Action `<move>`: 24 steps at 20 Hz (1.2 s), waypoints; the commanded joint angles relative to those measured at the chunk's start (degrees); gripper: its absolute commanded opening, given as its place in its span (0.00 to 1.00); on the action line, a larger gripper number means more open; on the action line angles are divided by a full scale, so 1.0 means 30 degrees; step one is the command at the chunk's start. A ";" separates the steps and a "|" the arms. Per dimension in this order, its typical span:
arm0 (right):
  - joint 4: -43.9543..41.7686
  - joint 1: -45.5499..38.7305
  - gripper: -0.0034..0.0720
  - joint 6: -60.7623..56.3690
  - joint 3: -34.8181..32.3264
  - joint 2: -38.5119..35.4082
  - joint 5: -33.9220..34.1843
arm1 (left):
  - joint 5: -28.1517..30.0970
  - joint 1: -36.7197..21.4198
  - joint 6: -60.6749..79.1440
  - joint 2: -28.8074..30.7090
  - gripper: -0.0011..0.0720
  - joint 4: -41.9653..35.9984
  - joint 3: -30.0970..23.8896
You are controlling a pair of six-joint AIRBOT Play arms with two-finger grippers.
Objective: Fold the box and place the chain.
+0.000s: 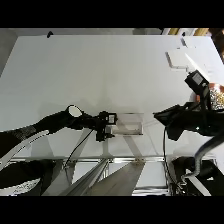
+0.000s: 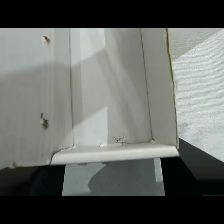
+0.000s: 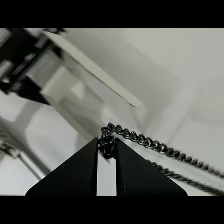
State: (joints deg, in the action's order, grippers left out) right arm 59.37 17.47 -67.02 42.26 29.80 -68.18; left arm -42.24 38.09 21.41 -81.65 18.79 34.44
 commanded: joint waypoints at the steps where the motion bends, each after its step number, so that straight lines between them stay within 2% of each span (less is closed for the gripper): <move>1: -0.1224 0.3308 0.07 0.0896 -0.0007 0.1107 0.2470 | 0.0007 -0.0007 0.0007 0.0007 0.39 0.0007 -0.0007; 6: -0.0175 0.7512 0.07 0.0860 -0.0007 0.4466 0.3781 | 0.0007 -0.0007 0.0007 0.0007 0.39 0.0007 -0.0007; 11: 0.1632 0.7825 0.07 0.0750 -0.0007 0.5916 0.4473 | 0.0007 -0.0007 0.0007 0.0007 0.39 0.0007 -0.0007; 15: 0.4175 0.7825 0.07 -0.1071 -0.0007 0.6958 0.4750 | 0.0007 -0.0007 0.0007 0.0007 0.39 0.0007 -0.0007; 18: 0.4204 0.7825 0.31 -0.0495 -0.0007 0.7730 0.4881 | 0.0007 -0.0007 0.0007 0.0007 0.39 0.0007 -0.0007; 20: 0.4269 0.7817 0.42 -0.0430 0.0022 0.7431 0.4809 | 0.0007 -0.0007 0.0007 0.0007 0.39 0.0007 -0.0007; 22: 0.4750 0.7817 0.44 -0.0401 0.0029 0.6397 0.4437 | 0.0007 -0.0007 0.0007 0.0007 0.39 0.0007 -0.0007; 24: 0.5275 0.7220 0.43 0.1129 0.0022 0.5049 0.2973 | 0.0000 -0.0007 0.0007 0.0007 0.39 0.0007 -0.0007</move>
State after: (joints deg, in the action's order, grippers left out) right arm 72.82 40.36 -67.42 42.30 48.58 -55.35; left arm -42.22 38.09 21.43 -81.65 18.79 34.44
